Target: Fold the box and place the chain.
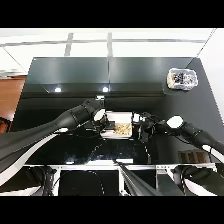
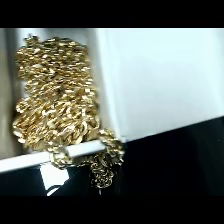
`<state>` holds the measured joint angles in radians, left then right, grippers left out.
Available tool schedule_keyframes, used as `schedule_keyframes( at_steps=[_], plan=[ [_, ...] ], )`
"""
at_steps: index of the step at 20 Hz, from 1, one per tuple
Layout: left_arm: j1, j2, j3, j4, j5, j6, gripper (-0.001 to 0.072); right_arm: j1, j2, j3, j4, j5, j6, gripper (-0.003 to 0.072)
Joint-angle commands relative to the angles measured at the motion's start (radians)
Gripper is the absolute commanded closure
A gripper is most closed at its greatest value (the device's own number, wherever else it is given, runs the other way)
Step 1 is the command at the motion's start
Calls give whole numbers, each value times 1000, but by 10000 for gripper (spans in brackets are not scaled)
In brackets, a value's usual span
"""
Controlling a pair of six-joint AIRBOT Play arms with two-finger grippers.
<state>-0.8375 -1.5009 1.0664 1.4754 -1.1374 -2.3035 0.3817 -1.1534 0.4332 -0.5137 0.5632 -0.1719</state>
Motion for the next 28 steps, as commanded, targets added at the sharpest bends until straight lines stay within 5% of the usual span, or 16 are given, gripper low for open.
schedule_keyframes(
  at_steps=[1, 4, 7, 9, 12, 13, 14, 15, 19, 23, 25, 28],
  plan=[
    [-1, 0, 0, 0, 0, 0, 679, -10, 24, 2, -35, 21, 158, 665],
    [-1, 0, 0, 0, -1, 0, 679, -42, 119, 29, -183, 133, 482, 665],
    [-1, 0, 0, 0, 0, 0, 678, -83, 247, 109, -363, 373, 764, 665],
    [-1, 0, 0, 0, 0, 0, 678, -100, 317, 177, -347, 506, 900, 665],
    [-1, 0, 0, 0, 0, 0, 679, -89, 335, 206, -332, 521, 948, 660],
    [-1, 0, 0, 0, 0, 0, 679, -74, 326, 172, -374, 475, 945, 465],
    [-1, 0, 0, 0, 0, 0, 679, -56, 316, 127, -413, 409, 924, 122],
    [-1, 0, 0, 0, 0, 0, 679, -35, 301, 75, -436, 331, 845, 27],
    [-1, 0, 0, 0, 0, 0, 679, 35, 203, -34, -397, 45, 330, 29],
    [-1, 0, 0, 0, 0, 0, 679, 38, 50, 5, -73, 45, -79, 29],
    [-1, 0, 0, 0, 1, 0, 679, 38, -16, 44, -40, 71, -122, 107],
    [-1, 0, 0, 1, 1, 0, 679, 35, -70, 74, -44, 58, -128, 107]
  ],
)
